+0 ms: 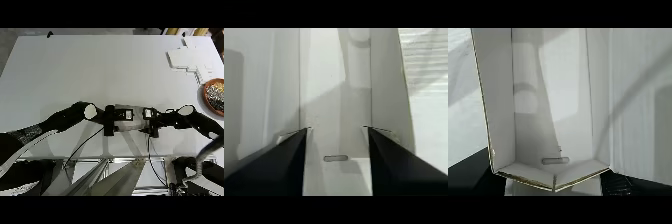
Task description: Fold the box and place the chain.
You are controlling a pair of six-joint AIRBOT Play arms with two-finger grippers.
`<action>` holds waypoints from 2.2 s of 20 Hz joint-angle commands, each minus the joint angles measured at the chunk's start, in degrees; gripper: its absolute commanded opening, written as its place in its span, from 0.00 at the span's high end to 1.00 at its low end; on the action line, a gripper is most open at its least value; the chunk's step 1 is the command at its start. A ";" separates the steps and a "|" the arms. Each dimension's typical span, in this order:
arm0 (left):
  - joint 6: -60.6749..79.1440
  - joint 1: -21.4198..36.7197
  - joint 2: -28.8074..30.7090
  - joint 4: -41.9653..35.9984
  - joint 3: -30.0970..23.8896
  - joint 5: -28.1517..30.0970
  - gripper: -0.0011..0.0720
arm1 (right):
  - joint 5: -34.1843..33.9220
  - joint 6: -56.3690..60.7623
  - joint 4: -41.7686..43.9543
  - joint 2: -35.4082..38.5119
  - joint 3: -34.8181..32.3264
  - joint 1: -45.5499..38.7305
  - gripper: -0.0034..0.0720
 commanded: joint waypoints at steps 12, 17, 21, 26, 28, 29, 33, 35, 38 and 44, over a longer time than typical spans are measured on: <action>-76.59 16.44 24.46 27.21 -1.92 -15.74 0.98 | -0.24 0.20 0.13 0.02 0.02 0.00 0.42; -80.13 20.79 20.74 16.83 -13.11 -6.69 0.98 | -0.24 0.20 0.13 0.02 0.02 0.00 0.42; -72.17 20.70 11.43 0.96 -15.02 -4.68 0.97 | -0.24 0.20 0.13 0.02 0.02 0.00 0.42; -65.59 18.62 6.27 -7.26 -15.02 -3.23 0.97 | -0.26 0.20 0.13 0.02 0.02 0.00 0.42; -64.00 18.12 6.27 -9.38 -15.02 -1.86 0.98 | -0.24 0.20 0.13 0.02 0.02 0.00 0.42; -63.01 18.08 6.27 -10.47 -15.02 -1.27 0.98 | -0.24 0.22 0.13 0.02 0.02 0.00 0.42; -62.42 16.50 6.27 -12.66 -14.12 -0.72 0.98 | -0.24 0.22 0.13 0.02 0.02 0.00 0.42; -61.86 15.10 6.29 -12.68 -12.72 -1.44 0.97 | -0.24 0.20 0.13 0.02 0.02 0.00 0.42; -61.81 13.40 6.40 -12.26 -9.99 -2.34 0.97 | -0.24 0.20 0.13 0.02 0.02 0.00 0.42; -61.88 12.72 7.58 -11.50 -7.76 -3.13 0.83 | -0.26 0.20 0.13 0.02 0.02 0.00 0.42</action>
